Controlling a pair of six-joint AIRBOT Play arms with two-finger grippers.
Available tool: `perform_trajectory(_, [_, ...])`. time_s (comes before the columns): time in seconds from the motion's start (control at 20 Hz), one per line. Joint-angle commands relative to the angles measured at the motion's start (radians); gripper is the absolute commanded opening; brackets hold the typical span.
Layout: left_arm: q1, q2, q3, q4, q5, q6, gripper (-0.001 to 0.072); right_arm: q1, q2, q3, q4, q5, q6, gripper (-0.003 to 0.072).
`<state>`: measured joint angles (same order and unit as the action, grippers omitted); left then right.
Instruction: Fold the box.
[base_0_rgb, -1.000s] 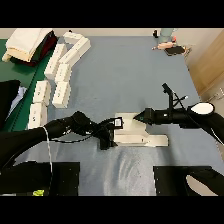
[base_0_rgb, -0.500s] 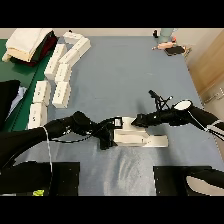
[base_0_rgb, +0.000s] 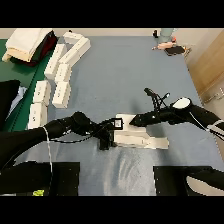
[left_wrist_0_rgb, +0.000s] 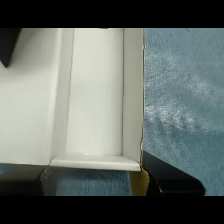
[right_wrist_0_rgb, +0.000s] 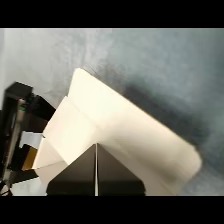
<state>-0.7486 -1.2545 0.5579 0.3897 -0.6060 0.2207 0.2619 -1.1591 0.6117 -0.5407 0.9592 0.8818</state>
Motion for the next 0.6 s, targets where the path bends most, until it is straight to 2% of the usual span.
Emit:
perform_trajectory(0.0, [0.001, 0.0, 0.0, -0.001, 0.003, -0.002, 0.0528, 0.0, 0.112, 0.045, -0.087, 0.021, 0.002, 0.0004])
perform_trajectory(0.2, [0.001, 0.0, 0.0, -0.001, 0.002, -0.002, 0.0529, 0.0, 0.33, 0.05, -0.311, 0.122, 0.084, 0.0004])
perform_trajectory(0.3, [0.001, 0.0, 0.0, -0.001, 0.002, -0.002, 0.0529, 0.001, 0.441, 0.047, -0.388, 0.246, 0.066, 0.0005])
perform_trajectory(0.35, [0.001, 0.0, 0.0, -0.001, 0.002, -0.002, 0.0529, 0.001, 0.486, 0.042, -0.414, 0.302, 0.051, 0.0043])
perform_trajectory(0.4, [0.001, 0.0, 0.0, -0.001, 0.003, -0.002, 0.0529, 0.001, 0.529, 0.033, -0.446, 0.35, 0.051, 0.0169])
perform_trajectory(0.55, [0.001, 0.0, 0.0, -0.001, 0.002, -0.002, 0.0529, 0.001, 0.612, -0.02, -0.583, 0.407, 0.029, 0.0456])
